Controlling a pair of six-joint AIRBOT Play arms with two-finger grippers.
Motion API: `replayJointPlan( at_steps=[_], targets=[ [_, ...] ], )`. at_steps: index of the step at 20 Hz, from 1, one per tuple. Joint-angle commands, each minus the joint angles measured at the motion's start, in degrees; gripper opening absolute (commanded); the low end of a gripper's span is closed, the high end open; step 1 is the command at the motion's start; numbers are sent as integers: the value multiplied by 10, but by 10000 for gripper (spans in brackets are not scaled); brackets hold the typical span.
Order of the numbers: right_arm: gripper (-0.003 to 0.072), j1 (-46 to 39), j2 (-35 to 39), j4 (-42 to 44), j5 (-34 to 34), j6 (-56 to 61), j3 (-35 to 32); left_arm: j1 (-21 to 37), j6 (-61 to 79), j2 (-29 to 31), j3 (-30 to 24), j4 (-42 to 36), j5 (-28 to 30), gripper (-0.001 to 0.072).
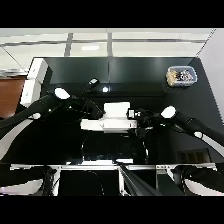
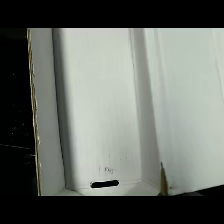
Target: Fold the box and place the chain.
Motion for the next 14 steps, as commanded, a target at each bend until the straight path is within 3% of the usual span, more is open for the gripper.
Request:
replayJointPlan(
  at_steps=[1, 10, 14],
  targets=[
    [167, 0, 0, 1, 0, 1, 0, 0, 2, -10, 3, 5, -34, 24],
    [167, 0, 0, 1, 0, 1, 0, 7, -16, -2, 26, 92, -35, 23],
    [167, 0, 0, 1, 0, 1, 0, 42, -62, 59, 65, 135, -41, 23]
  ],
)
